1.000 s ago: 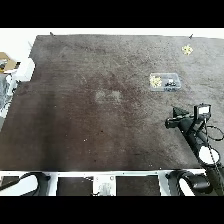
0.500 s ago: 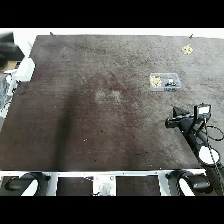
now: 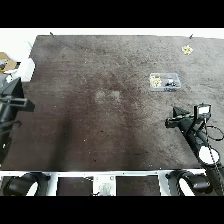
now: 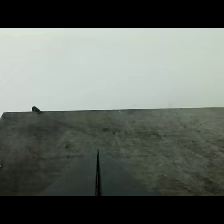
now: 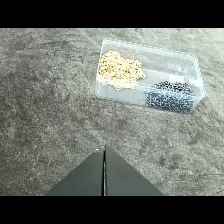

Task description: Fold the box and place the chain.

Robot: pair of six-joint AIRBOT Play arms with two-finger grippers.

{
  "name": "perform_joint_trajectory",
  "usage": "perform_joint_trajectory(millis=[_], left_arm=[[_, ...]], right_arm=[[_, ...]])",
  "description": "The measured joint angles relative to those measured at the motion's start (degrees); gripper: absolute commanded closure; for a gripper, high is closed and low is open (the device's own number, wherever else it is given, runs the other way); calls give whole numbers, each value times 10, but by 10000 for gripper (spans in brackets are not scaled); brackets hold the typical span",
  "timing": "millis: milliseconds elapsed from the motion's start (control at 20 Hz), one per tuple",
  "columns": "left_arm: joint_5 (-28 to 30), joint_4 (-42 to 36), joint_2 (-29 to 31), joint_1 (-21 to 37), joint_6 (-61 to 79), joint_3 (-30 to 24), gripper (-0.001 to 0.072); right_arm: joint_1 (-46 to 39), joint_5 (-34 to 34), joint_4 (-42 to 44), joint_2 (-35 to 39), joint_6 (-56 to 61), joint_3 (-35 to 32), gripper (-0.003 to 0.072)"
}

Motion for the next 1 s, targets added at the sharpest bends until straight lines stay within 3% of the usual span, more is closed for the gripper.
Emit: perform_joint_trajectory(millis=[400,1000], left_arm=[[69,0,32,-4,-1,-43,701],[80,1,34,-4,-1,-50,700]], right_arm=[[0,0,0,0,0,0,687],[0,0,0,0,0,0,687]])
